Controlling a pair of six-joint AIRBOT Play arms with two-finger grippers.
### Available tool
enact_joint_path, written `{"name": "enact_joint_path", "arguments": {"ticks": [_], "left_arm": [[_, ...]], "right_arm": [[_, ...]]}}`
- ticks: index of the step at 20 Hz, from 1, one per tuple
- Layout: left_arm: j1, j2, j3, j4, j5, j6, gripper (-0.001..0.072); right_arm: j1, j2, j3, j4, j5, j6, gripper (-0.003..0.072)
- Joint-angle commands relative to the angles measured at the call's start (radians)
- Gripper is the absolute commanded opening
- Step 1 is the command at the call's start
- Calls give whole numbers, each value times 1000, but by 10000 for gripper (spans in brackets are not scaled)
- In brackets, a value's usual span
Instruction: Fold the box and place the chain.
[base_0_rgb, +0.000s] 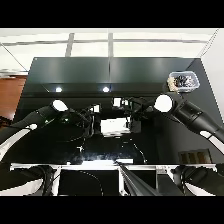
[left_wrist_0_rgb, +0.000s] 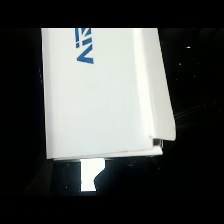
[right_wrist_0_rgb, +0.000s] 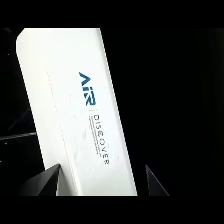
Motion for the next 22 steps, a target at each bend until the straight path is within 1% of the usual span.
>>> {"name": "enact_joint_path", "arguments": {"ticks": [1,2,3,5,13,15,19,20,22], "left_arm": [[0,-1,-1,0,-2,0,461],[0,-1,-1,0,-2,0,461],[0,-1,-1,0,-2,0,461],[0,-1,-1,0,-2,0,461],[0,-1,-1,0,-2,0,461],[0,-1,-1,0,-2,0,461],[0,-1,-1,0,-2,0,461],[0,-1,-1,0,-2,0,462],[0,-1,-1,0,-2,0,462]], "right_arm": [[1,2,0,13,2,0,638],[1,0,-1,13,2,0,599],[1,-3,-1,14,2,0,431],[1,-13,-3,40,2,0,423],[5,-20,-6,40,24,0,422],[6,-20,-10,44,32,0,229],[5,-21,-10,43,32,0,230],[6,-21,-10,44,33,0,271],[6,-21,-10,44,42,0,280]]}}
